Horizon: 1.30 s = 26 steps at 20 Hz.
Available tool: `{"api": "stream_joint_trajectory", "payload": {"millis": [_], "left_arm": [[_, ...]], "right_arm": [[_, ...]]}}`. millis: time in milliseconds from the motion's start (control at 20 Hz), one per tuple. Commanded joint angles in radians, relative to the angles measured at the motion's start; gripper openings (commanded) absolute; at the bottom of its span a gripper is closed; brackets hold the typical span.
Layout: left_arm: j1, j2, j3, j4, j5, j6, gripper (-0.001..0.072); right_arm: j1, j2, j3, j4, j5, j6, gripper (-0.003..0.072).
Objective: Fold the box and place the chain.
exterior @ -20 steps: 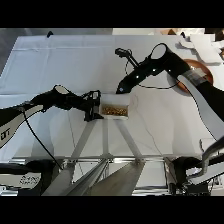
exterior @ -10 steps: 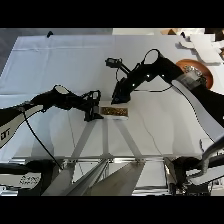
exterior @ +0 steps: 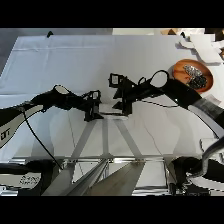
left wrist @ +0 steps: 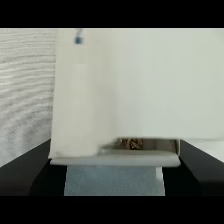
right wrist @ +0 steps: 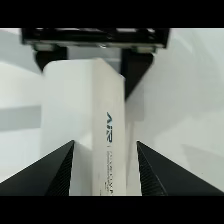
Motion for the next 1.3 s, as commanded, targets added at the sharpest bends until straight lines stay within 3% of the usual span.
{"api": "stream_joint_trajectory", "payload": {"millis": [0,150,300,400,500,1150,1250], "left_arm": [[0.0,0.0,0.0,0.0,0.0,0.0,0.0401],[0.0,0.0,0.0,0.0,0.0,0.0,0.0401],[0.0,0.0,0.0,0.0,0.0,0.0,0.0401],[0.0,0.0,0.0,0.0,0.0,0.0,0.0401],[0.0,0.0,0.0,0.0,0.0,0.0,0.0401],[0.0,0.0,0.0,0.0,0.0,0.0,0.0401],[0.0,0.0,0.0,0.0,0.0,0.0,0.0401]], "right_arm": [[0.026,0.034,-0.071,-0.03,-0.116,-0.036,0.0436],[0.031,0.034,-0.071,-0.051,-0.118,-0.033,0.0426],[0.031,0.034,-0.071,-0.053,-0.117,-0.033,0.0235],[0.031,0.034,-0.071,-0.053,-0.115,-0.033,0.0212],[0.031,0.035,-0.071,-0.053,-0.099,-0.034,0.0141],[0.067,0.035,-0.115,-0.079,-0.121,-0.033,0.0156],[0.067,0.035,-0.124,-0.079,-0.119,-0.022,0.0234]]}}
